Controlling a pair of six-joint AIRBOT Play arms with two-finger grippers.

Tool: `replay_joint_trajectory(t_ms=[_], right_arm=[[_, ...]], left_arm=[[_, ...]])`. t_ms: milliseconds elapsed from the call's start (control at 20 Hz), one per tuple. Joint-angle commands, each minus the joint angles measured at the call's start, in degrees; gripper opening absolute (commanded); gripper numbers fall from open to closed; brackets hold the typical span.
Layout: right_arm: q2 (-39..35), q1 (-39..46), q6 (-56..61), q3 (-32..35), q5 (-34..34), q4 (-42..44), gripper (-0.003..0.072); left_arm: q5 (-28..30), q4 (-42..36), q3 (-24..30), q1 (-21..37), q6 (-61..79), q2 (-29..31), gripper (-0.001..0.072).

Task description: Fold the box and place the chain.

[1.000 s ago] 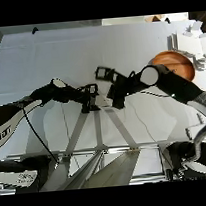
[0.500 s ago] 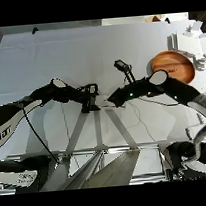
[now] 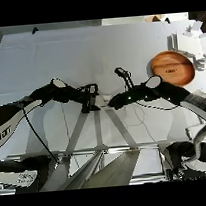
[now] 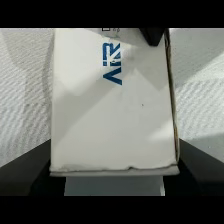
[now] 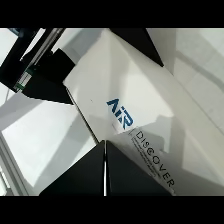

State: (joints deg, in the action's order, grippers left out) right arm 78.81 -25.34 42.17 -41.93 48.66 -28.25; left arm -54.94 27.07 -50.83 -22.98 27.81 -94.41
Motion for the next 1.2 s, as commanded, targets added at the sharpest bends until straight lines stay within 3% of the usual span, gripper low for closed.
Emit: replay_joint_trajectory(t_ms=[0, 250, 550, 750, 950, 1050, 1150], right_arm=[[0.8, -0.1, 0.0, 0.1, 0.0, -0.2, 0.0010], [-5.1, 2.6, 0.0, -0.7, 1.8, 0.0, 0.0010], [-20.2, 16.4, 0.0, -1.7, 2.2, -3.1, 0.0011], [-26.2, 25.2, 5.2, -1.7, 6.9, -15.3, 0.0011], [-26.9, 29.1, 18.4, -1.7, 16.1, -37.4, 0.0011], [-26.9, 29.3, 25.6, -1.7, 16.8, -50.6, 0.0011], [-26.9, 29.3, 29.8, -1.7, 14.5, -57.5, 0.0011]], left_arm=[[0.1, 0.0, 0.0, 0.0, 0.0, 0.0, 0.0393], [0.1, 0.0, 0.0, 0.0, 0.0, 0.0, 0.0393], [0.1, -0.1, 0.0, 0.0, 0.0, 0.0, 0.0393], [0.1, 0.0, 0.0, 0.0, 0.0, 0.0, 0.0393], [0.1, 0.0, 0.0, 0.0, 0.0, 0.0, 0.0393], [0.1, 0.0, 0.0, 0.0, 0.0, 0.0, 0.0393], [0.1, -0.1, 0.0, 0.0, 0.0, 0.0, 0.0392]])
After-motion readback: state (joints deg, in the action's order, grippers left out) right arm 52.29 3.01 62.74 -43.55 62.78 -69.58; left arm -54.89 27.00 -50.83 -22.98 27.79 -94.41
